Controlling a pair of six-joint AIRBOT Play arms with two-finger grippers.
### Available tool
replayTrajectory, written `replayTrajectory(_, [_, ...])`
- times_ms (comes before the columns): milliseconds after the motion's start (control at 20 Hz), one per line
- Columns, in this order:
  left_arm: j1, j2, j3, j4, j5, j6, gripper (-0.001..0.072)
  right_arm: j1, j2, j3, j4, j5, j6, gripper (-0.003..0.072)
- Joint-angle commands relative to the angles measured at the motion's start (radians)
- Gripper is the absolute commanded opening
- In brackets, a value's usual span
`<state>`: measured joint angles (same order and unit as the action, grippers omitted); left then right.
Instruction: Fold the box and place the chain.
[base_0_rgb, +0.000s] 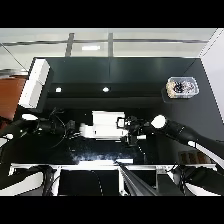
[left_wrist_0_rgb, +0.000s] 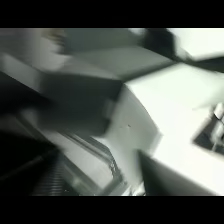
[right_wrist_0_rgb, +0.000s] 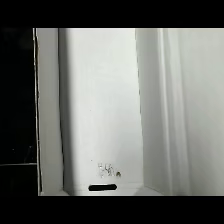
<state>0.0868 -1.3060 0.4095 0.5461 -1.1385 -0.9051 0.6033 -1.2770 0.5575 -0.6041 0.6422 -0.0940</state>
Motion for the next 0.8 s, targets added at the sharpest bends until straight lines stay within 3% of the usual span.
replayTrajectory(0, [-0.020, -0.012, 0.061, 0.032, -0.063, 0.066, 0.0708, 0.000, 0.000, 0.000, 0.000, 0.001, 0.000, 0.0501])
replayTrajectory(300, [-0.060, 0.025, 0.180, 0.098, -0.126, -0.090, 0.0708, 0.000, -0.001, 0.000, 0.001, 0.000, 0.001, 0.0501])
replayTrajectory(750, [-0.295, 0.140, 0.203, 0.164, 0.034, -0.347, 0.0688, 0.000, -0.001, 0.000, 0.001, 0.000, 0.001, 0.0502])
